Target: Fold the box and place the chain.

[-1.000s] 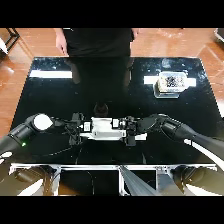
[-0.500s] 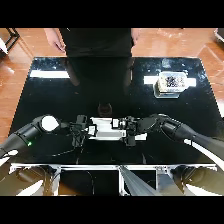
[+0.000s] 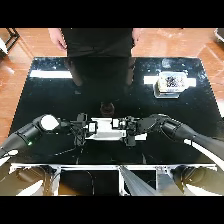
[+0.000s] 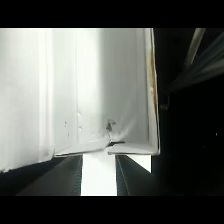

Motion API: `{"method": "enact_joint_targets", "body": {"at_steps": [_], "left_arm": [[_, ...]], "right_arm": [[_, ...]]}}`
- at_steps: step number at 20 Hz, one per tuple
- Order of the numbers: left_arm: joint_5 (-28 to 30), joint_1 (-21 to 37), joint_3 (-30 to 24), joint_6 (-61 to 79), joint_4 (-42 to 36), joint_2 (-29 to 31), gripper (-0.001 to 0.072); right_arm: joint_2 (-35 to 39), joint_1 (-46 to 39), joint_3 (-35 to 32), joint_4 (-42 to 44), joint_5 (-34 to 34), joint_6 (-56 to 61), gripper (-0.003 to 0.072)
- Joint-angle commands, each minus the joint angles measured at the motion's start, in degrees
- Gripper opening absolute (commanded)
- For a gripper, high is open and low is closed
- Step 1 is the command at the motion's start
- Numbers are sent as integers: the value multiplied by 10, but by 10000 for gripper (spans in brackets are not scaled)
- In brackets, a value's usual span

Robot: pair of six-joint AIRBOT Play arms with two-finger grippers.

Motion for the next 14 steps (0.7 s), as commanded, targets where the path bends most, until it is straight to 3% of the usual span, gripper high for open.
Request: {"method": "enact_joint_targets", "body": {"at_steps": [1, 3, 10, 11, 13, 14], "left_arm": [[-2, 0, 0, 0, -49, -10, 307], [0, 0, 0, 0, -61, -19, 200], [-1, -3, 0, 0, -63, -42, 205], [-1, -3, 0, 0, -63, -42, 223], [0, -2, 0, -1, -63, -42, 444], [0, -2, 0, -3, -63, -42, 507]], "right_arm": [[0, 0, 0, -1, 1, 0, 418], [0, 0, 0, -1, 5, 0, 418], [0, 0, 0, -2, 9, 0, 418], [0, 0, 0, -2, 9, 0, 418], [0, 0, 0, -2, 9, 0, 419], [0, 0, 0, -1, 9, 0, 419]]}}
